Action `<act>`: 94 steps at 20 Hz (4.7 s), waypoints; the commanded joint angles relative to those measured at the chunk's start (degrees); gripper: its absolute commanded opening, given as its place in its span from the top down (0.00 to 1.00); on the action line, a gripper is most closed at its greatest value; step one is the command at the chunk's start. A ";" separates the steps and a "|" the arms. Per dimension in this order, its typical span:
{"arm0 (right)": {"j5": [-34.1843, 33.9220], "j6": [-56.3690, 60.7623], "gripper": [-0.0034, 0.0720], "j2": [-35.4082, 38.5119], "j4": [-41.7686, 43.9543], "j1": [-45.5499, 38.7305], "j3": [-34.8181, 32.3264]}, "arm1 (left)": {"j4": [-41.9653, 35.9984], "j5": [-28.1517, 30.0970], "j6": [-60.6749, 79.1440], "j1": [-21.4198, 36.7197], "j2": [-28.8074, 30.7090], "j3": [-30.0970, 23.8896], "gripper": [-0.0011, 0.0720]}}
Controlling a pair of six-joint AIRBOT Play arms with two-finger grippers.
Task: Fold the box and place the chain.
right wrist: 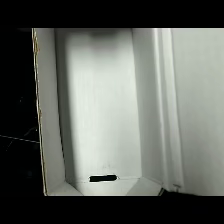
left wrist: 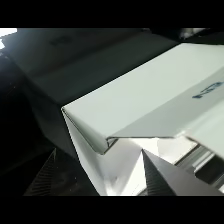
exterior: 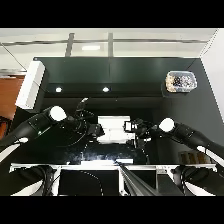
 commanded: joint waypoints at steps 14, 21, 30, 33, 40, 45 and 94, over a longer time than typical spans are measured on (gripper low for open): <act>0.02 0.00 0.38 -0.02 0.00 0.04 0.00 | 35.06 -5.99 -41.11 -17.84 -3.17 11.74 0.18; 0.02 -0.02 0.38 -0.02 -0.02 0.04 0.00 | 35.58 -8.61 -48.33 -17.84 -3.50 12.07 0.18; 0.02 -0.02 0.38 -0.02 -0.02 0.04 0.00 | 38.56 -10.08 -52.26 -17.86 -4.31 12.35 0.18; 0.02 -0.02 0.38 -0.02 -0.02 0.04 0.00 | 38.97 -9.51 -52.87 -18.45 -4.39 12.79 0.18; 0.02 -0.02 0.38 -0.02 0.00 0.04 0.00 | 41.59 -9.99 -52.87 -22.49 -10.40 18.01 0.41; 0.02 -0.02 0.38 -0.02 -0.02 0.04 0.00 | 41.22 -9.97 -54.12 -22.82 -12.13 18.56 0.53; 0.00 0.00 0.38 -0.02 0.00 0.04 0.00 | 39.78 -11.47 -55.91 -22.84 -14.80 20.04 0.51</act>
